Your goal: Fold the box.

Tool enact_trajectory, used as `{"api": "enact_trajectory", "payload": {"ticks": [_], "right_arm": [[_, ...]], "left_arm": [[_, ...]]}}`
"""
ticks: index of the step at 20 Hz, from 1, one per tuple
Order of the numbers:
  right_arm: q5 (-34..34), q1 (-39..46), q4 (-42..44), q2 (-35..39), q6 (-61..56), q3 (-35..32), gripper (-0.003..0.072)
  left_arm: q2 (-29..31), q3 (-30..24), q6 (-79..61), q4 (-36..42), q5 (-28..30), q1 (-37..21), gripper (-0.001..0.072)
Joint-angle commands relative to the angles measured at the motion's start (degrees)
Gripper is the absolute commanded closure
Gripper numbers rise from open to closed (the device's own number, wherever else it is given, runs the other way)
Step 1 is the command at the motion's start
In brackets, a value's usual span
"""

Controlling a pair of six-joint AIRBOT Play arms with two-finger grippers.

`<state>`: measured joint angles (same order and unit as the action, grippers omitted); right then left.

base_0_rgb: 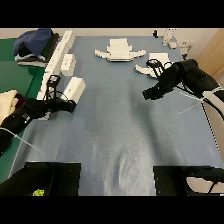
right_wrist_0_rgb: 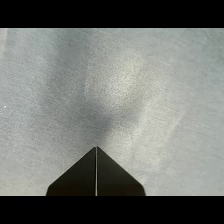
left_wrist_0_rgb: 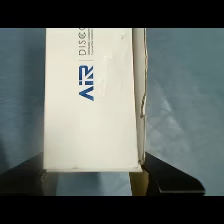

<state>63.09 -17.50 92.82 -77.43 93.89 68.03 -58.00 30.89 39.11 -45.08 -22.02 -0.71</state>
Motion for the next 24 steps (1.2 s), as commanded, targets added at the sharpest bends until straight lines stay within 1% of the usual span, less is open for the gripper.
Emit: {"api": "enact_trajectory", "payload": {"ticks": [1, 6, 12, 18, 24], "right_arm": [[0.0, 0.0, 0.0, 0.0, 0.0, 0.0, 0.0679], [0.0, 0.0, 0.0, 0.0, 0.0, 0.0, 0.0679], [0.0, 0.0, 0.0, 0.0, 0.0, 0.0, 0.0679], [0.0, 0.0, 0.0, 0.0, 0.0, 0.0, 0.0679], [0.0, 0.0, 0.0, 0.0, 0.0, 0.0, 0.0678]], "left_arm": [[-5.6, 3.8, 2.7, -1.4, 2.6, -5.0, 0.0203], [-18.2, 13.9, 3.0, -1.2, 2.5, -5.1, 0.0202], [-30.0, 27.7, 5.6, -1.2, 1.9, -5.1, 0.0202], [-38.0, 38.3, 5.9, -1.3, 0.4, -5.1, 0.0202], [-43.6, 46.1, 5.9, -1.5, -1.7, -5.1, 0.0203]]}}
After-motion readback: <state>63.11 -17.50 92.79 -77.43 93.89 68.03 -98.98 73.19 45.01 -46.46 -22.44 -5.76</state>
